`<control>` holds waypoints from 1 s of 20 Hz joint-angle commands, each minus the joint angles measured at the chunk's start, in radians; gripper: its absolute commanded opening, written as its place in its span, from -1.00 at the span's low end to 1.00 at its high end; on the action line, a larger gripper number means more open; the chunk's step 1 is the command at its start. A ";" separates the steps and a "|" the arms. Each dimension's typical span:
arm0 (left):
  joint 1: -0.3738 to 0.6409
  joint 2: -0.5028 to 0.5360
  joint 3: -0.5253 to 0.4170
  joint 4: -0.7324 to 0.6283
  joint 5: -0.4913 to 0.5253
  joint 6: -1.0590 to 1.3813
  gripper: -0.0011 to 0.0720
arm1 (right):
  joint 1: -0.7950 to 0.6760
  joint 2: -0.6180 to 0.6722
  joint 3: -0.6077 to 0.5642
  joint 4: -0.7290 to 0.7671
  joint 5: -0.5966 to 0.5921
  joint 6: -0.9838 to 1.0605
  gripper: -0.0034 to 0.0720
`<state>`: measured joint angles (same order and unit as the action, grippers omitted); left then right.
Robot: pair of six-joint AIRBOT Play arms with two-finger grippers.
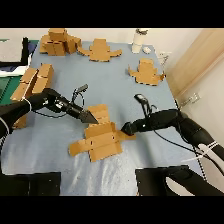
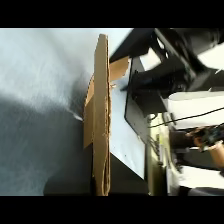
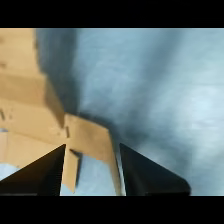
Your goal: Fold the box.
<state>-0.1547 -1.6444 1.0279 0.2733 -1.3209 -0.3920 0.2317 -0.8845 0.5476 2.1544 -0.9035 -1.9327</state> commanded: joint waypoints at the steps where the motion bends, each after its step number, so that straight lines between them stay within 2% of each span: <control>1: -0.040 0.071 0.012 0.031 0.089 0.116 -0.94 | -0.068 0.000 0.084 -0.142 0.002 0.137 0.43; 3: -0.070 0.105 0.008 0.060 0.138 0.178 -0.95 | -0.095 0.000 0.127 -0.137 0.005 0.161 0.36; 4: -0.086 0.108 0.005 0.074 0.159 0.207 -0.95 | -0.096 0.000 0.138 -0.135 0.007 0.177 0.10; 5: -0.102 0.109 -0.002 0.080 0.180 0.232 -0.95 | -0.095 0.000 0.140 -0.130 0.014 0.186 0.07; 10: -0.159 0.133 -0.047 0.074 0.301 0.333 -0.95 | -0.095 -0.002 0.138 -0.124 0.015 0.205 0.07; 14: -0.178 0.188 -0.140 0.014 0.388 0.450 -0.95 | -0.093 -0.002 0.138 -0.124 0.015 0.215 0.07; 20: -0.208 0.209 -0.167 0.024 0.390 0.499 -0.95 | -0.093 -0.002 0.138 -0.124 0.035 0.232 0.07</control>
<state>-0.3473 -1.4448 0.8730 0.2985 -0.9432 0.0711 0.1383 -0.8860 0.6849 2.0304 -0.8803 -1.7111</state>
